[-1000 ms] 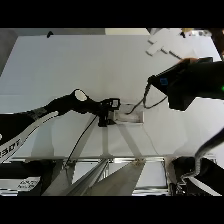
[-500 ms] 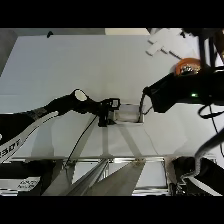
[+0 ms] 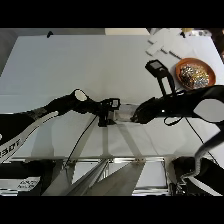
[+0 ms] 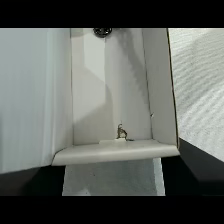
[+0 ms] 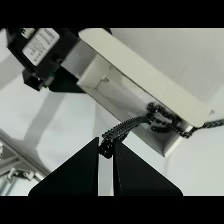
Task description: Fold the box and place the chain.
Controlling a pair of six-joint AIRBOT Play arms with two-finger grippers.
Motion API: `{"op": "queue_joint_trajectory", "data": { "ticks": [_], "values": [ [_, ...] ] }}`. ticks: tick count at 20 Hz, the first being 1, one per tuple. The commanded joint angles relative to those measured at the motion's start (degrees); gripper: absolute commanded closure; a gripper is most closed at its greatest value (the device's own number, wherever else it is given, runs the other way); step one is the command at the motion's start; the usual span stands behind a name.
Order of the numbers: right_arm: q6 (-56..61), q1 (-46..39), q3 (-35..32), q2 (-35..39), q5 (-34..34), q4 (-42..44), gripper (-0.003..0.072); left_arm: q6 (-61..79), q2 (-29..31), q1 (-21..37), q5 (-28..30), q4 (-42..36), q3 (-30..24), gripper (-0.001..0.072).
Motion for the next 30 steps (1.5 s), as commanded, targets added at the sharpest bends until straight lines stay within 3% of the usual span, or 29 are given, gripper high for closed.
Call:
{"op": "queue_joint_trajectory", "data": {
  "ticks": [1,11,13,16,19,21,24,25,30],
  "values": [
    [-0.07,0.07,-5.86,-0.02,-2.97,1.77,0.0673,0.00,-0.02,-0.02,0.02,0.00,-0.02,0.0701],
    [0.26,0.07,-12.68,-0.22,-12.57,0.98,0.0620,0.00,-0.02,-0.02,0.02,0.00,-0.02,0.0701],
    [1.66,0.07,-13.20,-0.72,-13.05,-0.33,0.0473,0.00,-0.02,-0.02,0.02,0.00,-0.02,0.0701],
    [2.10,0.07,-13.11,-1.07,-14.51,0.57,0.0460,0.00,-0.02,-0.02,0.02,0.00,-0.02,0.0701],
    [2.08,0.00,-9.09,1.73,-13.03,-0.24,0.0461,0.00,-0.02,-0.02,0.02,0.00,-0.02,0.0701],
    [3.06,-0.76,-4.09,4.07,-8.39,-5.57,0.0461,0.00,-0.02,-0.02,0.04,-0.02,-0.02,0.0701],
    [5.07,-9.84,0.96,3.80,-1.46,-13.29,0.0425,0.00,-0.02,-0.02,0.04,-0.02,-0.02,0.0701],
    [4.46,-14.10,1.11,3.21,-1.09,-13.29,0.0385,0.00,-0.02,-0.02,0.02,0.00,-0.02,0.0701],
    [-1.64,-31.39,1.14,-8.09,-1.22,-13.29,0.0385,0.00,-0.02,-0.02,0.04,0.00,-0.02,0.0701]
  ]
}}
